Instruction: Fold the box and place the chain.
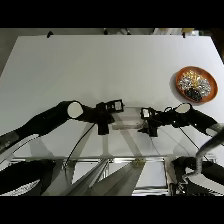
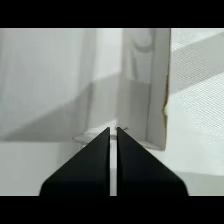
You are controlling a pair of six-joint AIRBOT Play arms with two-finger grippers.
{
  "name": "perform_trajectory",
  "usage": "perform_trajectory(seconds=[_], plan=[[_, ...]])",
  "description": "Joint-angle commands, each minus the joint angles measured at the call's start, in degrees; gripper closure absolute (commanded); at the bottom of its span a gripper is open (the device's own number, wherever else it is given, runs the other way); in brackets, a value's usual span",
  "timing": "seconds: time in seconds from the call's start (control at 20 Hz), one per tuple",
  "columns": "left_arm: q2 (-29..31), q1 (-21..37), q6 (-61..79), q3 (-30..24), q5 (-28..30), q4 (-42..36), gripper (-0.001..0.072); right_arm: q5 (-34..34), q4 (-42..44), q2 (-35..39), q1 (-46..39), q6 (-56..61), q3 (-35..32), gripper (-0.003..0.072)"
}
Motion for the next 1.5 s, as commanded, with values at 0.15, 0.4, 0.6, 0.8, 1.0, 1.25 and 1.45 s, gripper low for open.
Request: perform_trajectory(seconds=[0.15, 0.4, 0.6, 0.8, 1.0, 1.25, 1.45], plan=[[11.1, 5.8, -17.0, 0.0, -6.6, 8.7, 0.0703, 0.2, -0.2, 0.0, 0.0, -0.2, 0.0, 0.0357], [14.9, 9.9, -32.8, 0.0, -13.4, 13.7, 0.0704, 0.2, -0.2, 0.0, 0.0, -0.2, 0.0, 0.0357], [13.4, 12.2, -48.8, -0.5, -14.5, 15.1, 0.0703, 0.2, -0.2, 0.0, 0.0, -0.2, 0.0, 0.0357], [8.5, 12.9, -53.0, -5.2, -10.5, 13.7, 0.0704, 0.2, -0.2, 0.0, 0.0, -0.2, 0.0, 0.0357], [-0.7, 13.1, -57.0, -6.4, -9.4, 4.7, 0.0703, 0.2, -0.2, 0.0, 0.0, -0.2, 0.0, 0.0357], [-6.2, 11.6, -56.4, -6.4, -6.6, -4.5, 0.0703, 0.2, -0.2, 0.0, 0.0, -0.2, 0.0, 0.0357], [-6.1, 11.0, -56.3, -6.3, -5.8, -6.8, 0.0703, 0.2, -0.2, 0.0, 0.0, -0.2, 0.0, 0.0357]])
